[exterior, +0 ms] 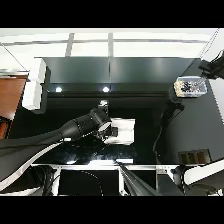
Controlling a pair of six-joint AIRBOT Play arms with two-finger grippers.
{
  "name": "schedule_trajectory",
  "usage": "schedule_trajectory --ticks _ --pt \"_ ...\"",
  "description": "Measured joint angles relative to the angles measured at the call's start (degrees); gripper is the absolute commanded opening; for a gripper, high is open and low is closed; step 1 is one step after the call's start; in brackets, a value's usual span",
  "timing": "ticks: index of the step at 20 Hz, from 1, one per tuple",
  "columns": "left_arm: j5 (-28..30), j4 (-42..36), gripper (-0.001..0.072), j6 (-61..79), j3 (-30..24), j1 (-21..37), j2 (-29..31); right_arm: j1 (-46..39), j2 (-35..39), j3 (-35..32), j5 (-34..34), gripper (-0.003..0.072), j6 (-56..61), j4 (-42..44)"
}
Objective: Fold the box and place the chain.
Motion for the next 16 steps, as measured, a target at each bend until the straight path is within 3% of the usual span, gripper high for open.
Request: schedule_trajectory --ticks 9,16 --pt "0.13 0.02 0.0028 0.02 0.0 0.0 0.0 3.89 21.97 -0.9 2.73 0.0005 -10.27 13.25" --pt "0.11 0.02 0.0028 0.02 0.0 0.0 0.0 12.5 37.68 -10.78 3.61 0.0003 -13.97 20.0"
